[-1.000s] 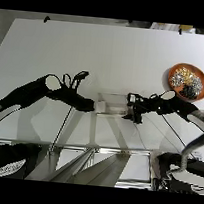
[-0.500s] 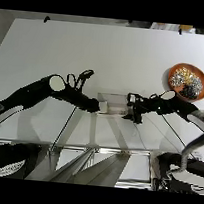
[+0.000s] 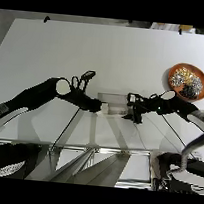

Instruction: Fold the box and place the chain.

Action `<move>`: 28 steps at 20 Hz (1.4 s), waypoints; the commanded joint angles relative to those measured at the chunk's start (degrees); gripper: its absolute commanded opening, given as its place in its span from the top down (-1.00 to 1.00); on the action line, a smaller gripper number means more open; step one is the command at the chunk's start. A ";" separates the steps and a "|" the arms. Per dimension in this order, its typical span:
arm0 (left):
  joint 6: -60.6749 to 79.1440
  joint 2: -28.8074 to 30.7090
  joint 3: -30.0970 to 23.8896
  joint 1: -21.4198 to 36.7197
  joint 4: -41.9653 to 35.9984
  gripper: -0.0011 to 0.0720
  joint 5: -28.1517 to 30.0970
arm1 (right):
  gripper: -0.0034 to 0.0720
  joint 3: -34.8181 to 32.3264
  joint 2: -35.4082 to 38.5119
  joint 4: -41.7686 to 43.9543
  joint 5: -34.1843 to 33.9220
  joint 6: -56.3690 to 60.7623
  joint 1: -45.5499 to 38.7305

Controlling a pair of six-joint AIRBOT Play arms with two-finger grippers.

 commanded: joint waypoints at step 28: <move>-46.16 -19.15 23.17 -12.50 25.22 0.31 -17.59 | -0.14 0.04 -0.02 -0.04 0.00 0.00 0.00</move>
